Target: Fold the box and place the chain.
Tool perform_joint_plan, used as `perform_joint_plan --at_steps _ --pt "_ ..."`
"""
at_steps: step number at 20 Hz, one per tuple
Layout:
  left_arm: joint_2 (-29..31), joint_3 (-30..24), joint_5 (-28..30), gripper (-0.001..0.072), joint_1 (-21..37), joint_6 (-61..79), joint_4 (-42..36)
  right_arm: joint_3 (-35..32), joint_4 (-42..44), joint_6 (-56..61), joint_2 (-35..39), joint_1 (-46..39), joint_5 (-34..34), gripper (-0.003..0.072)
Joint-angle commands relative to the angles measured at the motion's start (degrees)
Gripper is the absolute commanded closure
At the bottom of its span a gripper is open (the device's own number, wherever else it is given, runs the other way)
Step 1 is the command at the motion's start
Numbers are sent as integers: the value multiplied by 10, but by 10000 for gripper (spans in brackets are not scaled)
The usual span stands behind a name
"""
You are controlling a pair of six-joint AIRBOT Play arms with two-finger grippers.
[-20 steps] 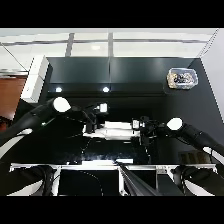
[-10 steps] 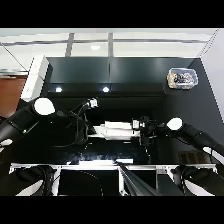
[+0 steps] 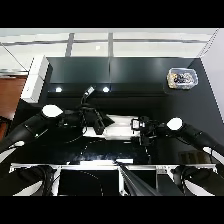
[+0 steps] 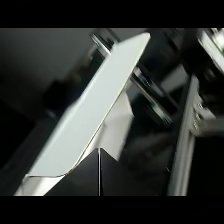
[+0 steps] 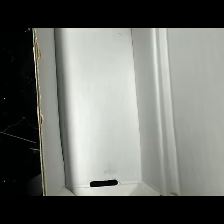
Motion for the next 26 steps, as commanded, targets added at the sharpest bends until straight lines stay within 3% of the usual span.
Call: perform_joint_plan --at_steps 1,3,8,19,23,26 --pt "-34 -4 109 684 -1 61 -71 0 0 0 0 0 0 247" --pt "-61 -4 133 683 -1 77 -71 0 0 0 0 0 0 247" --pt "-109 -4 73 684 -2 98 -71 0 0 0 0 0 0 247" --pt "-106 -3 44 684 3 95 -28 0 0 0 0 0 0 247" --pt "-35 10 6 684 46 85 21 0 0 0 0 0 0 247" --pt "65 8 -9 684 85 26 140 0 0 0 0 0 0 247"
